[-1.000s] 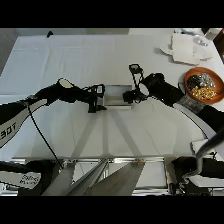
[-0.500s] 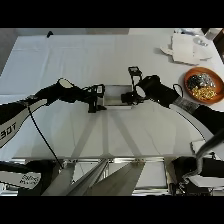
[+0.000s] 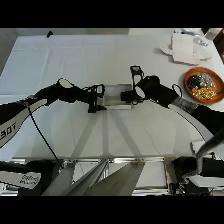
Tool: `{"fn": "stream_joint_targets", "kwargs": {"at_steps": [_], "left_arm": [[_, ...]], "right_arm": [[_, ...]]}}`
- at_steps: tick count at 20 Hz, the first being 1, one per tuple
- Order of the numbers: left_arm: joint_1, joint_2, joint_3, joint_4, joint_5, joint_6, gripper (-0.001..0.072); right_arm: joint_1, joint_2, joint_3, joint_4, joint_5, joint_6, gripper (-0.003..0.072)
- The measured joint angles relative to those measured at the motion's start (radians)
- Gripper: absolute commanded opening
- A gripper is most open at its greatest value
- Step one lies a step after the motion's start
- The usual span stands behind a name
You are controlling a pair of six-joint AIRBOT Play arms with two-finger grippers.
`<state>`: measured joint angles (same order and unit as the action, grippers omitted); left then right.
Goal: Fold the box and place the chain.
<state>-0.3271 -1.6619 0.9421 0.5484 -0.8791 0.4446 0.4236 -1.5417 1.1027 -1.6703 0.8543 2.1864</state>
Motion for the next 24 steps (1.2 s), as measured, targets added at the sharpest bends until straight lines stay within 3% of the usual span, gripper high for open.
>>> {"fn": "stream_joint_targets", "kwargs": {"at_steps": [3, 4, 5, 7, 9, 10, 11, 12, 13, 24], "left_arm": [[0.0, 0.0, 0.0, 0.0, 0.0, 0.0, 0.0276], [0.0, 0.0, 0.0, 0.0, 0.0, 0.0, 0.0276], [0.0, 0.0, 0.0, 0.0, 0.0, 0.0, 0.0276], [0.0, 0.0, 0.0, -0.001, 0.0, 0.0, 0.0276], [0.0, 0.0, 0.0, -0.001, 0.0, 0.0, 0.0276], [0.0, 0.0, 0.0, -0.001, 0.0, 0.0, 0.0276], [0.0, 0.0, 0.0, -0.001, 0.0, 0.0, 0.0276], [0.0, 0.0, 0.0, -0.001, 0.0, 0.0, 0.0276], [0.0, 0.0, 0.0, -0.001, 0.0, 0.0, 0.0276], [0.0, 0.0, 0.0, -0.001, 0.0, 0.0, 0.0276]], "right_arm": [[0.0, 0.0, 0.0, 0.004, -0.004, 0.011, 0.0335], [0.0, 0.0, 0.0, 0.005, -0.004, 0.018, 0.0234], [0.0, 0.0, 0.0, 0.006, -0.005, 0.025, 0.0069], [0.002, -0.003, 0.0, 0.003, -0.007, 0.046, 0.001], [0.003, -0.003, 0.0, -0.003, -0.006, 0.052, 0.001], [0.004, -0.003, 0.0, -0.008, -0.005, 0.058, 0.0012], [0.004, -0.003, 0.0, -0.009, -0.005, 0.06, 0.0116], [0.004, -0.002, 0.0, -0.011, -0.004, 0.061, 0.0305], [0.004, 0.0, 0.0, -0.017, -0.002, 0.061, 0.0375], [0.002, 0.165, -0.001, -0.017, 0.031, 0.062, 0.0378]]}}
